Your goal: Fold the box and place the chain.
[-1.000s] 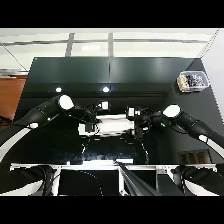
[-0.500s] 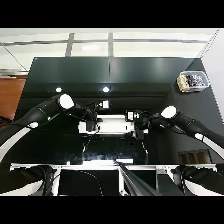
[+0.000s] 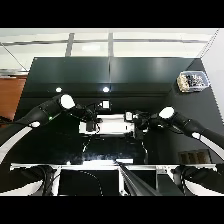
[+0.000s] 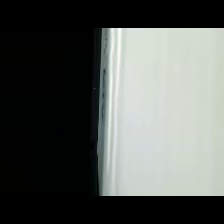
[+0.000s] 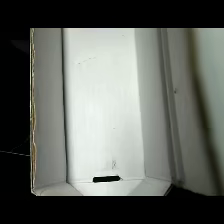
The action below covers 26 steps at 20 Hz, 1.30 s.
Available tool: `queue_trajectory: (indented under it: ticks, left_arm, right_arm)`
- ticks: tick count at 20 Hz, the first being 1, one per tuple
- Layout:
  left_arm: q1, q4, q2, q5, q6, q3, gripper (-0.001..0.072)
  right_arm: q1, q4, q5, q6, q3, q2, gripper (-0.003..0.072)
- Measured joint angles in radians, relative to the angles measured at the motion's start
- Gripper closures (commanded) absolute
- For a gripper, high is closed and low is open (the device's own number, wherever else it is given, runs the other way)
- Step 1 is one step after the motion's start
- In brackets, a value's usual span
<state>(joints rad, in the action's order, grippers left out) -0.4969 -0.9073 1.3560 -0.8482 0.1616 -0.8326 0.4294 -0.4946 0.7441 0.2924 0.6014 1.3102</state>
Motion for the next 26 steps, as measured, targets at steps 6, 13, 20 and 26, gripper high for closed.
queue_trajectory:
  ticks: [6, 13, 20, 26]
  left_arm:
    - [0.000, -0.001, 0.006, 0.002, 0.000, 0.000, 0.0681]
    - [0.000, -0.001, 0.006, 0.004, 0.000, 0.000, 0.0681]
    - [0.000, -0.003, 0.006, 0.003, 0.000, 0.000, 0.0681]
    - [0.000, -0.007, 0.006, -0.011, -0.001, 0.000, 0.0680]
  right_arm:
    - [0.010, -0.027, -0.023, -0.034, 0.000, 0.002, -0.0017]
    - [0.017, -0.039, -0.047, -0.065, 0.000, 0.003, -0.0017]
    - [0.020, -0.028, -0.030, -0.057, 0.007, 0.007, -0.0017]
    - [0.021, -0.013, 0.008, -0.038, 0.009, 0.008, -0.0017]
